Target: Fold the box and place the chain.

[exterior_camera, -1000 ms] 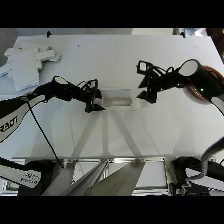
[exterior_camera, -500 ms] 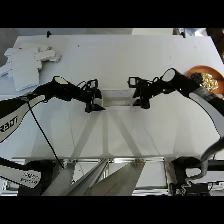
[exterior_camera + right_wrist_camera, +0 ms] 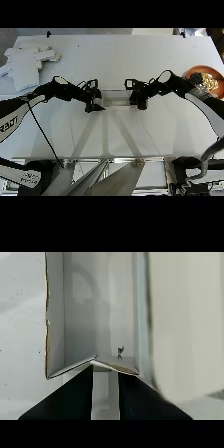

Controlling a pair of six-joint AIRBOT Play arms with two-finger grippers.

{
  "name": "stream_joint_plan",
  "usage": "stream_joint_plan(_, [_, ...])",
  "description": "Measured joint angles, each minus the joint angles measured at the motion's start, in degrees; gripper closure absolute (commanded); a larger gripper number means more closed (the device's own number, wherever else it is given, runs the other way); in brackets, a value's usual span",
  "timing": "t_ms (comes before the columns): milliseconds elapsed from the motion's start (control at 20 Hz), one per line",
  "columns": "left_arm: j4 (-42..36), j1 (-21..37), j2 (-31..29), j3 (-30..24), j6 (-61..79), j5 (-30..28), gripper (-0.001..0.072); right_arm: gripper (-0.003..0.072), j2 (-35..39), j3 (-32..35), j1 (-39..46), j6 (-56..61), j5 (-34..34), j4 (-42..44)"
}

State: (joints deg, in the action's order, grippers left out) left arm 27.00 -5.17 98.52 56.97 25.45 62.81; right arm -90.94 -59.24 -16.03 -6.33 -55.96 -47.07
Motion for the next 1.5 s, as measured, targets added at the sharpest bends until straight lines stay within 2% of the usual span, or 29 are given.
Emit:
stream_joint_plan(150, [-0.02, 0.02, 0.00, 0.00, -0.09, 0.02, 0.0429, 0.0379, 0.00, 0.02, -0.02, -0.11, -0.24, 2.43])
stream_joint_plan(250, [-0.02, 0.02, 0.00, 0.00, -0.13, 0.02, 0.0429, 0.0203, 0.00, 0.02, -0.02, -0.13, -0.26, 3.72])
stream_joint_plan(350, [-0.04, 0.02, 0.00, 0.00, -0.13, 0.02, 0.0429, 0.0195, 0.00, 0.04, -0.02, -0.15, -0.24, 4.33])
stream_joint_plan(400, [-0.04, 0.02, 0.00, 0.00, -0.13, 0.02, 0.0429, 0.0212, 0.00, 0.04, -0.02, -0.15, -0.17, 4.50])
stream_joint_plan(450, [-0.02, 0.02, 0.00, 0.00, -0.11, 0.02, 0.0429, 0.0347, 0.00, 0.04, -0.02, -0.13, -0.13, 4.66])
stream_joint_plan(500, [-0.02, 0.04, 0.00, 0.00, -0.07, 0.02, 0.0429, 0.0546, 0.00, 0.04, -0.02, -0.11, -0.04, 4.74])
stream_joint_plan(550, [-0.02, 0.02, 0.00, 0.00, -0.09, 0.00, 0.0429, 0.0673, 0.00, 0.02, -0.09, 0.07, 0.17, 5.90])
stream_joint_plan(850, [0.02, 0.00, 0.00, 0.00, 0.09, 0.00, 0.0429, 0.0677, 1.57, 0.02, -0.07, 6.54, -3.30, 4.94])
stream_joint_plan(1200, [0.00, 0.00, 0.00, 0.00, 0.02, 0.00, 0.0429, 0.0678, 12.52, 0.00, 2.23, 18.91, -5.95, 2.84])
stream_joint_plan(1500, [0.00, 0.00, 0.02, 0.00, 0.00, 0.00, 0.0429, 0.0680, 16.87, 0.55, 12.33, 40.59, -7.74, -9.20])
